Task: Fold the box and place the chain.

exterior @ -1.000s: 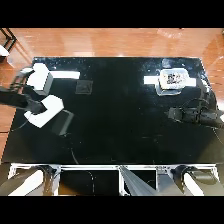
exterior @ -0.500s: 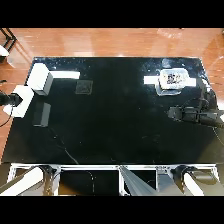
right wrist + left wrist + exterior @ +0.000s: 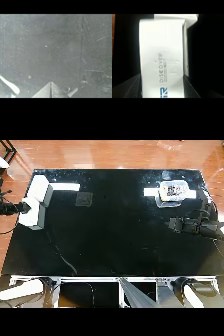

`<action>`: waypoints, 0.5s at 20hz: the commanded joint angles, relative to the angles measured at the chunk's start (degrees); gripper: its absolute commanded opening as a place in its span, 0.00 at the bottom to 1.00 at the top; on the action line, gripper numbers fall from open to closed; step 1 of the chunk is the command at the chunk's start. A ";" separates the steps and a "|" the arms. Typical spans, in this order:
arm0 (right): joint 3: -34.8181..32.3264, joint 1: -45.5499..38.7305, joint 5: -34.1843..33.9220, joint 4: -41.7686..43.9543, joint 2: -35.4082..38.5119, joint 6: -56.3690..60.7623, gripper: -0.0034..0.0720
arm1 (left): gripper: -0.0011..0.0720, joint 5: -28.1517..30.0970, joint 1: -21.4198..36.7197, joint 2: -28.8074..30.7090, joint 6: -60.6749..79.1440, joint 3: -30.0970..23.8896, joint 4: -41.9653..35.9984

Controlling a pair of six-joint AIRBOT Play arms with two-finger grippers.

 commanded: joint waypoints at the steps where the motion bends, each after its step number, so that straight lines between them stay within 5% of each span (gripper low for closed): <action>1: -0.04 0.00 -0.20 -0.02 0.07 0.37 0.07 | 0.90 -2.40 -0.42 -0.26 -0.09 1.29 1.77; 9: 5.86 -0.07 -7.26 -2.47 0.07 -1.97 0.07 | 0.89 -14.88 -0.46 13.60 -9.35 10.45 -1.20; 10: 8.52 -0.07 -6.95 -4.66 0.07 -1.95 0.07 | 0.77 -16.17 -0.48 15.96 -11.52 11.10 -4.70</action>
